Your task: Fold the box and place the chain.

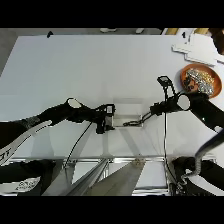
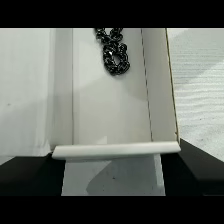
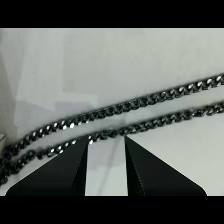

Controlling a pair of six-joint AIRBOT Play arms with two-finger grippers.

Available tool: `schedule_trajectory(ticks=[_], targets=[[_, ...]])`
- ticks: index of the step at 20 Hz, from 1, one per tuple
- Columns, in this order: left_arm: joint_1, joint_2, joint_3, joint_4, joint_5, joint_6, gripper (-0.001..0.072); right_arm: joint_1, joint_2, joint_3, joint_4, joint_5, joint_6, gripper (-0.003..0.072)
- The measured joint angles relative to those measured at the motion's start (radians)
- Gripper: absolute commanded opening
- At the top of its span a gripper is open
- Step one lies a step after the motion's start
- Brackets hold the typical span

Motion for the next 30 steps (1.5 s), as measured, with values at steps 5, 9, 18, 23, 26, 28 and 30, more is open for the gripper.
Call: schedule_trajectory(ticks=[5, 9, 18, 23, 26, 28, 30], targets=[[0.0, 0.0, 0.0, 0.0, 0.0, 0.0, 0.0151, 0.0, -0.006, 0.0, -0.008, -0.006, 0.038, 0.0253], [0.0, 0.0, 0.0, 0.0, 0.0, 0.0, 0.0151, 0.0, -0.044, 0.0, -0.012, -0.002, 0.051, 0.0254], [0.0, 0.0, 0.0, 0.0, 0.0, 0.0, 0.0151, 0.0, -0.083, 0.0, -0.018, -0.003, 0.077, 0.0252], [0.0, 0.0, 0.0, 0.0, 0.0, 0.0, 0.0151, 0.0, -0.1, 0.0, -0.03, -0.006, 0.103, 0.0207], [0.0, 0.0, 0.0, 0.0, 0.0, 0.0, 0.0151, 0.0, -0.108, 0.0, -0.045, -0.004, 0.115, 0.0018], [0.0, 0.0, 0.0, 0.0, 0.0, 0.0, 0.0151, 0.0, -0.111, 0.001, -0.044, -0.003, 0.112, 0.0018], [0.0, 0.0, 0.0, 0.0, 0.0, 0.0, 0.0151, 0.0, -0.106, 0.0, -0.044, 0.005, 0.094, 0.0018]])
